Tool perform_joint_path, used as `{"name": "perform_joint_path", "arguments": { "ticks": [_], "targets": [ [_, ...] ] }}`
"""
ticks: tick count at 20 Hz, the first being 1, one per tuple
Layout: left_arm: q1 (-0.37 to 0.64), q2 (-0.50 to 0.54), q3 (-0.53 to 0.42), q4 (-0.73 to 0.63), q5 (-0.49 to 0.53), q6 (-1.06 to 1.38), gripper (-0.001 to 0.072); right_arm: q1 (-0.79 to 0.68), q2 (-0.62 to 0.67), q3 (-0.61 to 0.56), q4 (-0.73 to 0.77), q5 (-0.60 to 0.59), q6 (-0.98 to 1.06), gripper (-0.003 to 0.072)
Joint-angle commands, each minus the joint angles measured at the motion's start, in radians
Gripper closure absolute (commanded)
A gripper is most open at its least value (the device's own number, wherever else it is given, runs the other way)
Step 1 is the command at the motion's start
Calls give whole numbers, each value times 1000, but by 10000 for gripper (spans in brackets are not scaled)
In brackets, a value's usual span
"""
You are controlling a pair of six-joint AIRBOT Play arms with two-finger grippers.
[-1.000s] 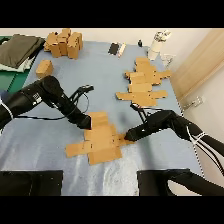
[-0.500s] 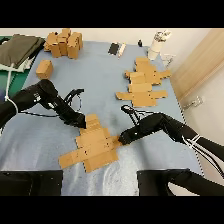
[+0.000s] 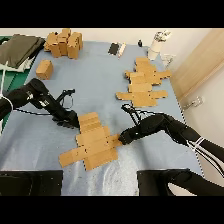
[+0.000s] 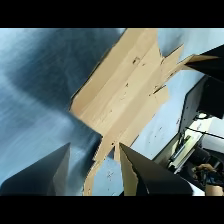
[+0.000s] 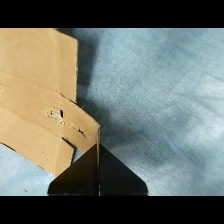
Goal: Fold the box.
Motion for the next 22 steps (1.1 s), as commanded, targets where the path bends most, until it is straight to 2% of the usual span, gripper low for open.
{"name": "perform_joint_path", "arguments": {
  "ticks": [1,5,10,14,16,18,21,22],
  "targets": [
    [29,-5,-19,-31,10,24,215,0,3,0,-8,0,13,685],
    [-36,-72,-35,-164,70,126,214,0,3,0,-8,0,21,685],
    [-59,-169,-35,-230,89,145,215,0,3,0,-8,-3,23,685],
    [-58,-183,-35,-383,56,274,217,0,3,0,-8,-5,32,685],
    [-59,-184,-35,-388,51,289,219,0,3,0,-8,-10,32,685],
    [-57,-183,-35,-385,43,296,304,0,3,0,-8,-13,31,685],
    [-57,-183,-35,-386,39,323,307,0,3,0,-8,-12,31,685],
    [-57,-183,-35,-385,38,328,427,0,3,0,-8,-12,31,685]
  ]
}}
